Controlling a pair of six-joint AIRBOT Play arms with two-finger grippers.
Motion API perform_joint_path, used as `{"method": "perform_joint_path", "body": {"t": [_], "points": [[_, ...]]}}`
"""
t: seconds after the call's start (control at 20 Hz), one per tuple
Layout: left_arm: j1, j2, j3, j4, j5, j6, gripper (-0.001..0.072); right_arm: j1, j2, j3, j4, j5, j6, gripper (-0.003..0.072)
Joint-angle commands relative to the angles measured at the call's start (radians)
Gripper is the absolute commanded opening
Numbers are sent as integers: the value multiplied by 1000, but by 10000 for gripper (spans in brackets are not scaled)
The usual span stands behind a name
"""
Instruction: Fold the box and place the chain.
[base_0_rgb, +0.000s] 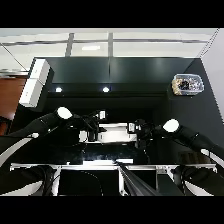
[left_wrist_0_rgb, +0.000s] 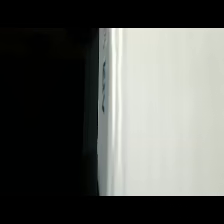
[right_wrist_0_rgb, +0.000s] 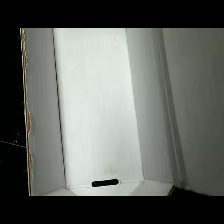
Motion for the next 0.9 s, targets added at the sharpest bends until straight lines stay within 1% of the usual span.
{"method": "perform_joint_path", "body": {"t": [0.0,0.3,0.65,0.85], "points": [[0,-1,0,0,0,1,30,1,-1,0,-2,-3,1,661],[0,-1,0,0,0,1,30,2,-2,0,-3,-17,15,660],[0,-1,0,0,0,1,30,2,-5,2,-53,-17,51,661],[0,-1,0,0,0,1,30,2,-5,2,-55,-17,53,660]]}}
